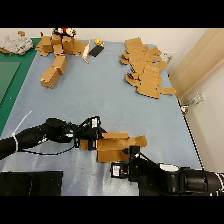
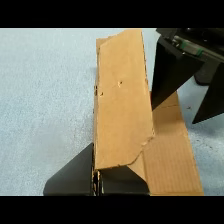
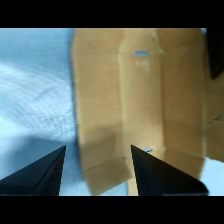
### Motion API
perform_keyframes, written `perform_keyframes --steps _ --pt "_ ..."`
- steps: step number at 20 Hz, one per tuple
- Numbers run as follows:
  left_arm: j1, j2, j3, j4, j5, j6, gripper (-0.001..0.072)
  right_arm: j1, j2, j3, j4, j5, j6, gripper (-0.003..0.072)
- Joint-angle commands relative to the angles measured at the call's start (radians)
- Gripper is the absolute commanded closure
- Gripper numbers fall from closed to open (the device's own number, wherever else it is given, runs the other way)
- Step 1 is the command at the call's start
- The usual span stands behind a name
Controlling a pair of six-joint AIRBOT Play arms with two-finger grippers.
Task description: Fold the box.
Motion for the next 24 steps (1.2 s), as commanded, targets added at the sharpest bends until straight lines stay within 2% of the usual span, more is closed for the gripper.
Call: perform_keyframes --steps 1,10,16,18,24 --pt "0.000 0.001 0.000 0.000 0.000 0.000 0.0696 0.000 -0.036 -0.001 -0.123 0.026 0.101 0.0071" --pt "0.000 0.001 0.000 0.000 0.000 0.000 0.0696 0.000 -0.031 0.004 -0.198 0.019 0.201 0.0072" --pt "0.000 0.001 0.000 0.000 0.000 0.000 0.0695 -0.001 0.031 0.015 -0.217 -0.038 0.323 0.0071" --pt "0.000 0.001 0.000 0.000 0.000 0.000 0.0696 -0.010 0.031 0.015 -0.210 -0.034 0.323 -0.0024" --pt "0.000 0.001 0.000 0.000 0.000 0.000 0.0696 -0.089 0.031 0.015 -0.185 -0.009 0.308 -0.0024"
